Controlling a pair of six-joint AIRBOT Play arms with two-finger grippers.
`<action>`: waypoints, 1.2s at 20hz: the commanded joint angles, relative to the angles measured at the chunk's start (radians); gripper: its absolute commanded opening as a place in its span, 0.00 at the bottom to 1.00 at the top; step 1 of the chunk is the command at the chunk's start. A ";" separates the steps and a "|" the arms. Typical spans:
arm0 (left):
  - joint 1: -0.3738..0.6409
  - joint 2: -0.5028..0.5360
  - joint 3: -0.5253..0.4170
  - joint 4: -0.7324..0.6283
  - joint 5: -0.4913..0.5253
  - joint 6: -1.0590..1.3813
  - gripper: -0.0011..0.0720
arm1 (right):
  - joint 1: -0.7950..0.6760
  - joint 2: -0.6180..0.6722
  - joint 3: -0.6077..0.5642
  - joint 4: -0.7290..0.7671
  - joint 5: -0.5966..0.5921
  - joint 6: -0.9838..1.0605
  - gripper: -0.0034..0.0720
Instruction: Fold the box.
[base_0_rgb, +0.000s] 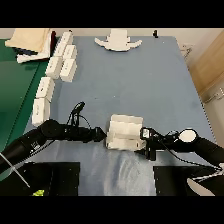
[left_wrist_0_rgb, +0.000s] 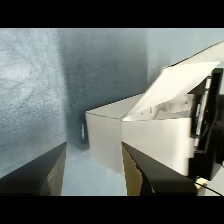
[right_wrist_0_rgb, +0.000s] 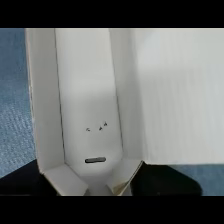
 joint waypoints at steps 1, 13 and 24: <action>-0.004 0.010 0.018 -0.033 -0.018 -0.001 0.74 | 0.000 0.000 0.000 0.000 0.000 0.000 0.83; -0.129 -0.103 0.026 -0.118 0.085 0.059 0.73 | 0.000 0.000 0.000 0.000 0.000 0.000 0.83; -0.235 -0.114 0.198 0.462 -0.057 -0.556 0.57 | 0.000 0.000 0.000 0.000 0.000 0.000 0.83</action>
